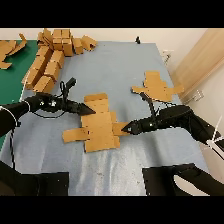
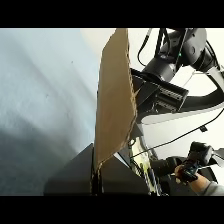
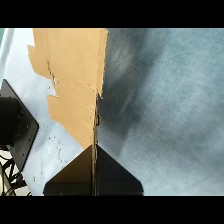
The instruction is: Fold the box.
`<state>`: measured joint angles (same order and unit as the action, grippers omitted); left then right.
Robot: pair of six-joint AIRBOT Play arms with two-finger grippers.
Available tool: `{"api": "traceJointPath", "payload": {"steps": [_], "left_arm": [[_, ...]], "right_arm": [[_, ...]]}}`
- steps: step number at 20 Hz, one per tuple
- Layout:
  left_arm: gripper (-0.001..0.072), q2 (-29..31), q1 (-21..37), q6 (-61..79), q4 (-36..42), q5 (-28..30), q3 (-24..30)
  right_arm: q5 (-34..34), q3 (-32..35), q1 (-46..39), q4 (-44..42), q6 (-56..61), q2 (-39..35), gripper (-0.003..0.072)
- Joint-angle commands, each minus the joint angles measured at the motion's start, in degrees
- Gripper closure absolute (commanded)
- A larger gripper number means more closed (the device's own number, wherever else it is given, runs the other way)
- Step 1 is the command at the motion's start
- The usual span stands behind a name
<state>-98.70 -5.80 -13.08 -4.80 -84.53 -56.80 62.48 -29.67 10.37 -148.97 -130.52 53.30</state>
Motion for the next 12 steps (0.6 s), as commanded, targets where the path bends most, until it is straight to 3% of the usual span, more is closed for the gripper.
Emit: {"api": "traceJointPath", "payload": {"steps": [1,2,3,4,9,10,11,12], "left_arm": [[0.0529,-0.02,0.07,0.11,0.98,0.61,-0.11],[0.0294,-0.02,0.07,0.11,0.98,0.61,-0.11],[0.0297,-0.02,0.07,0.11,0.96,0.61,-0.15],[0.0402,-0.02,0.07,0.17,0.98,0.61,-0.17],[0.0427,-0.02,0.07,0.22,0.66,0.59,-0.26],[0.0536,-0.02,0.07,0.26,0.42,0.57,-0.26],[0.0693,-0.02,0.07,0.26,0.17,0.55,-0.26],[0.0694,-0.02,0.07,0.24,0.04,0.52,-0.26]], "right_arm": [[0.35,0.04,0.07,0.07,0.04,-0.04,0.0685],[0.35,0.04,0.07,0.09,0.04,-0.04,0.0685],[0.35,0.04,0.07,0.07,0.04,-0.04,0.0685],[0.35,0.04,0.07,0.09,0.04,-0.04,0.0685],[0.35,0.04,0.07,0.09,0.04,-0.04,0.0685],[0.35,0.04,0.07,0.09,0.04,-0.04,0.0685],[0.33,0.04,0.07,0.09,0.04,-0.04,0.0685],[0.33,0.04,0.07,0.11,0.04,-0.04,0.0685]]}}
